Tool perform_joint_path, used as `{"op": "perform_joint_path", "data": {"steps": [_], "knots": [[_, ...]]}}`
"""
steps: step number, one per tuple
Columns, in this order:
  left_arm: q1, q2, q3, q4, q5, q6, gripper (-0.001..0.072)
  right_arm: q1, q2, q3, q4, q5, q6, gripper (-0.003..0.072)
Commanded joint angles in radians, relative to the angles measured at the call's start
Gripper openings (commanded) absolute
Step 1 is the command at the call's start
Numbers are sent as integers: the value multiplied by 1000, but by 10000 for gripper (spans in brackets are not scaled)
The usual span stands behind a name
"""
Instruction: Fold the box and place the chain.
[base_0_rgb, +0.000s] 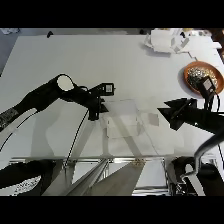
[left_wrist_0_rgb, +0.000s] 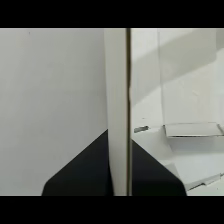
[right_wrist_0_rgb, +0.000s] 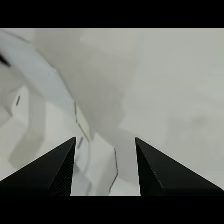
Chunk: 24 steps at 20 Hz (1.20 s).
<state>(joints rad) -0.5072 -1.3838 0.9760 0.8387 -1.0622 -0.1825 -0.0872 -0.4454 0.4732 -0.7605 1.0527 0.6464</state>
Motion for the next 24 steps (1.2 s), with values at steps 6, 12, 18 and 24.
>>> {"op": "perform_joint_path", "data": {"steps": [6,12,18,24], "knots": [[-5,-72,0,37,10,46,6,1,-58,8,-93,109,-132,410],[-23,-100,0,31,58,57,7,1,-123,6,-93,110,-134,410],[-26,-112,0,-3,55,51,16,1,-147,3,-93,108,-154,397],[-23,-108,0,-56,41,55,6,1,-147,3,-93,98,-154,396]]}}
